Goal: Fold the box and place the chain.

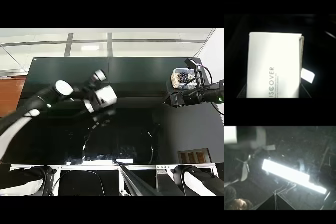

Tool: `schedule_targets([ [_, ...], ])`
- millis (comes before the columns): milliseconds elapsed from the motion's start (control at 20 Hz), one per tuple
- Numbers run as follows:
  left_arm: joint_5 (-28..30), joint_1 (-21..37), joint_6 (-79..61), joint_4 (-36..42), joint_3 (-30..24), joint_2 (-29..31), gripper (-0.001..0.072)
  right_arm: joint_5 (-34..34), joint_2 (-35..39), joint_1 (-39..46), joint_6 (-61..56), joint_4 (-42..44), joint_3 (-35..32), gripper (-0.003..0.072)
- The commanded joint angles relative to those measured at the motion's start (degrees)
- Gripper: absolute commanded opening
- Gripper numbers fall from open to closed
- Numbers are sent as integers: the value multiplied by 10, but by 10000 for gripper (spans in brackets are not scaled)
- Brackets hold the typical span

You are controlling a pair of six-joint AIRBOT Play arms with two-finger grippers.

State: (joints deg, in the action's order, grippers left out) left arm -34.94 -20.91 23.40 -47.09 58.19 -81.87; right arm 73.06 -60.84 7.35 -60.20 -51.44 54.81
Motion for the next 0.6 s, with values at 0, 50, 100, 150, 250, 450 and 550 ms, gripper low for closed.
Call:
schedule_targets([
  [0, 96, 137, 127, -24, 43, -16, 230, -2, 0, 0, 0, 6, 0, 18],
  [50, 96, 176, 154, -24, 66, -35, 231, -2, 0, 0, 0, 7, 0, 18],
  [100, 89, 211, 177, -24, 95, -59, 232, -2, 0, 0, 0, 6, 0, 18],
  [150, 85, 243, 198, -24, 124, -86, 238, -2, 0, 0, 0, 6, 1, 18],
  [250, 68, 293, 251, -24, 182, -133, 238, -1, 0, 0, 0, 7, 0, 18],
  [450, 3, 336, 290, -42, 278, -206, 238, -2, 0, 0, 0, 7, 1, 18],
  [550, 15, 331, 309, -103, 292, -216, 238, -2, 0, 0, 0, 18, 0, 18],
])
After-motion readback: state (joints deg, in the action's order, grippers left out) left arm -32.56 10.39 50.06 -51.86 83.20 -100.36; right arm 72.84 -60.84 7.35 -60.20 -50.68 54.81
